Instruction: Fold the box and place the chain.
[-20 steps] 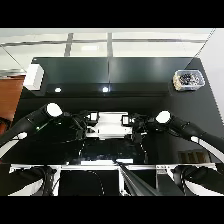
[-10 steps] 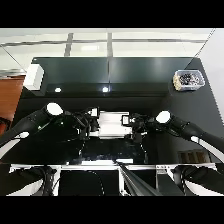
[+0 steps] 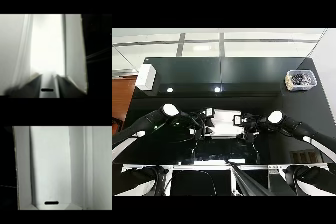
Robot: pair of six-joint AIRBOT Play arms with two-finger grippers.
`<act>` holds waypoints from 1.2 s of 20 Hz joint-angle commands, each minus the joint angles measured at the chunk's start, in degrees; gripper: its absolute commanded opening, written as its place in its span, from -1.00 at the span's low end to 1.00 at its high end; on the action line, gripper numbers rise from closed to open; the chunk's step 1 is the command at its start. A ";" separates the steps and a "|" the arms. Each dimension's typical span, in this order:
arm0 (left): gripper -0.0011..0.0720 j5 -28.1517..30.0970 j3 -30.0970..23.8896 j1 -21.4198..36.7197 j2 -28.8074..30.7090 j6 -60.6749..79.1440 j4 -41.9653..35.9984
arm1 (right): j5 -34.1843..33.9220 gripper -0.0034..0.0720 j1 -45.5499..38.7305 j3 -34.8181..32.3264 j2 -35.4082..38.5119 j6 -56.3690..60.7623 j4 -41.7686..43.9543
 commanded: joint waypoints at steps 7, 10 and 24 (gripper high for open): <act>-0.90 -1.33 0.92 -0.24 0.15 -1.64 2.64 | 0.02 0.21 0.07 -0.02 -0.04 -0.04 -0.02; -0.90 -4.59 4.24 0.24 3.85 -19.45 16.94 | 0.04 0.21 0.07 -0.02 -0.04 -0.04 -0.02; -0.90 -20.70 -3.63 40.13 4.28 -67.21 4.72 | 0.04 0.21 0.07 -0.02 -0.04 -0.04 -0.04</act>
